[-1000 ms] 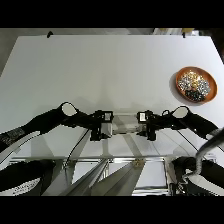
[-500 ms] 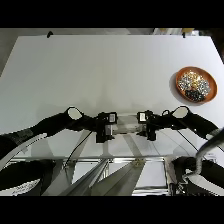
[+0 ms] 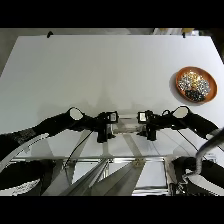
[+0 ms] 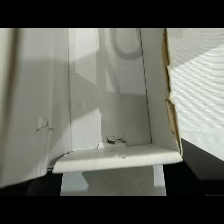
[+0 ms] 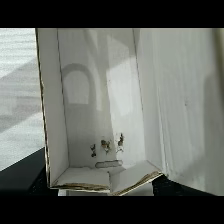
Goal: Fold the box and place the chain.
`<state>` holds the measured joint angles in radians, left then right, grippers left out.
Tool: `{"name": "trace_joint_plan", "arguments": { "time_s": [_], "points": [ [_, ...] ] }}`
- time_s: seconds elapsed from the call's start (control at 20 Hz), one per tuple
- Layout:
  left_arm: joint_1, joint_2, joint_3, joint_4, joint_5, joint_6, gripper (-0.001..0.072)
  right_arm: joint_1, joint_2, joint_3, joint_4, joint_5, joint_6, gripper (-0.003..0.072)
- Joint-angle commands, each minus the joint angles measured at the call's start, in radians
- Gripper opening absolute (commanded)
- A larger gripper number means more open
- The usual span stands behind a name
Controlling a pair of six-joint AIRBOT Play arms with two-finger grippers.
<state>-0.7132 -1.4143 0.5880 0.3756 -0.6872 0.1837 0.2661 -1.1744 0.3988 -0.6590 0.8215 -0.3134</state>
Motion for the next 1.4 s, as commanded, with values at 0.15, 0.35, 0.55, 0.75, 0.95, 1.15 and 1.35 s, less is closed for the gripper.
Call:
{"name": "trace_joint_plan", "arguments": {
  "time_s": [0.15, 0.35, 0.55, 0.75, 0.95, 1.15, 1.35],
  "points": [
    [-0.001, -0.002, -0.001, 0.006, 0.003, -0.008, 0.0205, 0.001, 0.0, 0.0, 0.001, -0.001, 0.001, 0.0433],
    [-0.001, -0.002, -0.001, 0.006, 0.003, -0.008, 0.0205, 0.001, 0.0, 0.0, 0.016, -0.001, 0.001, 0.0433],
    [-0.001, -0.002, -0.001, 0.006, 0.003, -0.008, 0.0205, 0.001, 0.0, 0.0, 0.015, 0.0, 0.001, 0.0433],
    [-0.001, -0.002, -0.001, 0.006, 0.003, -0.008, 0.0205, 0.0, 0.016, 0.0, -0.048, 0.018, 0.006, 0.0543],
    [-0.001, -0.002, -0.001, 0.006, 0.003, -0.008, 0.0205, 0.0, 0.133, 0.0, -0.247, 0.032, 0.244, 0.0694],
    [-0.001, -0.002, -0.001, 0.006, 0.003, -0.008, 0.0205, 0.0, 0.26, 0.0, -0.355, 0.071, 0.383, 0.0686],
    [-0.001, -0.002, -0.001, 0.006, 0.003, -0.008, 0.0205, 0.0, 0.415, 0.0, -0.352, 0.152, 0.457, 0.0295]
  ]
}}
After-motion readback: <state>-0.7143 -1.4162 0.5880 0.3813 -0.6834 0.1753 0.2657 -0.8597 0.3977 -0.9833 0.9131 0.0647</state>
